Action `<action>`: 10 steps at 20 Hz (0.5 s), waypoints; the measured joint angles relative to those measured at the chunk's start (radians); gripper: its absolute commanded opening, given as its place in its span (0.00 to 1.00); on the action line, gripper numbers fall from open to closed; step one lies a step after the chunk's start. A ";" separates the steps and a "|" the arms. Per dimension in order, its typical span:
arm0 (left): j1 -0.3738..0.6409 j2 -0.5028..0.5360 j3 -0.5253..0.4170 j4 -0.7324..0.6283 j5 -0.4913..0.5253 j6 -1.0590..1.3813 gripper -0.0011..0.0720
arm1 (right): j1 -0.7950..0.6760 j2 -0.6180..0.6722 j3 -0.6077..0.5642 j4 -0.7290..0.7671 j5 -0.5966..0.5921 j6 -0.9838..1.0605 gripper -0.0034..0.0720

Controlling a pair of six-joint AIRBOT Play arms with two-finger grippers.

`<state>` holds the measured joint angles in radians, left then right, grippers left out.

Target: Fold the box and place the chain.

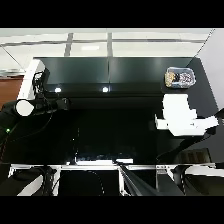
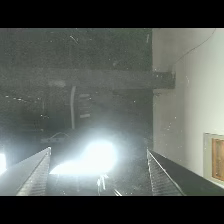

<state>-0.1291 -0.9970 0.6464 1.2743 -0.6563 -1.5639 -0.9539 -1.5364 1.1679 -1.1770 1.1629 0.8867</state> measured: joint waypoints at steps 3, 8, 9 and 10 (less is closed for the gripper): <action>0.000 0.000 0.000 0.000 0.000 0.000 0.98 | -0.001 0.014 0.000 0.019 0.019 -0.018 0.99; 0.000 0.000 0.000 0.000 -0.002 0.000 0.98 | -0.001 0.034 0.000 0.056 0.031 -0.027 0.99; 0.000 0.000 0.000 0.000 -0.003 0.000 0.98 | -0.001 0.036 0.000 0.063 0.034 -0.029 0.99; 0.000 0.000 0.000 0.000 -0.004 0.000 0.98 | -0.001 0.037 0.000 0.068 0.034 -0.030 0.99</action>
